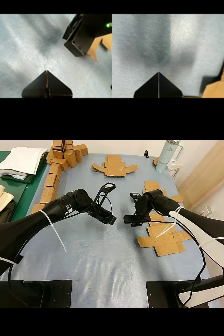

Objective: Fold the box.

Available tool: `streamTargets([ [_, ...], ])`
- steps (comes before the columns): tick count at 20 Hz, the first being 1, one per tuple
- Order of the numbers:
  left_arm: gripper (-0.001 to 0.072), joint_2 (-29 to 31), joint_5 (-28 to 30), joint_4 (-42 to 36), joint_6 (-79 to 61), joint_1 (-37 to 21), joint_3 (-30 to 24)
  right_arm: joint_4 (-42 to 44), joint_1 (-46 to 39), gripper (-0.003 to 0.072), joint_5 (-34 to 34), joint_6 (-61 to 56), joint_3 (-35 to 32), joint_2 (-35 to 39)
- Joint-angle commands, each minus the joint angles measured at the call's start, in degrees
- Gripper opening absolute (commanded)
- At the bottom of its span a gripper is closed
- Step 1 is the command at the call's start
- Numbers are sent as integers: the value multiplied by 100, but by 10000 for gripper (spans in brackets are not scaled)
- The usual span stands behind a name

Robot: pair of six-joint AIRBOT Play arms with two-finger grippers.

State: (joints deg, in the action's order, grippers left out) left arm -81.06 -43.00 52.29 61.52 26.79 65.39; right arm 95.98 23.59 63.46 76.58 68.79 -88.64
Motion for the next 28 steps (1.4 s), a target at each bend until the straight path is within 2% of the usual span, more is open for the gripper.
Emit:
streamTargets([
  [1, 15, -2, 0, 2, -2, 2, 4, 184, 2, 3, -52, -7, 4, -7],
  [4, 15, -2, 72, 0, -2, 4, 4, 758, 7, 2, -249, -675, 4, -74],
  [7, 15, -2, 483, -2, 4, 0, 4, 986, 4, 4, -190, -363, 17, -103],
  [9, 15, -2, 619, -122, 2, 28, 4, 487, -92, 16, 308, 48, 254, -92],
  [11, 15, -2, 619, -210, 2, 68, 4, -922, -337, 24, 1095, -256, 699, -55],
  [13, 15, -2, 608, -396, 2, 79, 4, -2282, -785, 179, 1744, -413, 1045, -15],
  [14, 15, -2, 599, -540, 4, 74, 4, -2697, -1062, 179, 1864, -409, 1093, 22],
  [15, 16, -2, 603, -664, 2, 74, 4, -2981, -1397, 258, 1928, -348, 1095, 55],
  [16, 16, -2, 599, -774, 2, 76, 4, -3130, -1832, 385, 2026, -236, 1093, 74],
  [18, 16, -2, 590, -997, 2, 74, 4, -3042, -2822, 401, 2131, 90, 1093, 72],
  [20, 18, -2, 584, -1152, 2, 76, 4, -2514, -3871, 401, 2098, 761, 1095, 52],
  [21, 189, -2, 579, -1237, 2, 74, 4, -1967, -4415, 415, 2127, 1394, 1095, -4],
  [22, 541, -2, 546, -1320, 2, 74, 4, -1394, -4892, 485, 2197, 1884, 1095, -85],
  [23, 654, -2, 542, -1447, 4, 74, 4, -754, -5355, 485, 2277, 2275, 1093, -201],
  [25, 649, -2, 533, -1631, 4, 76, 4, 116, -6028, 485, 2400, 2955, 1093, -417],
  [28, 649, -2, 437, -1858, 4, 76, 4, 579, -6529, 485, 2404, 3668, 1093, -610],
])
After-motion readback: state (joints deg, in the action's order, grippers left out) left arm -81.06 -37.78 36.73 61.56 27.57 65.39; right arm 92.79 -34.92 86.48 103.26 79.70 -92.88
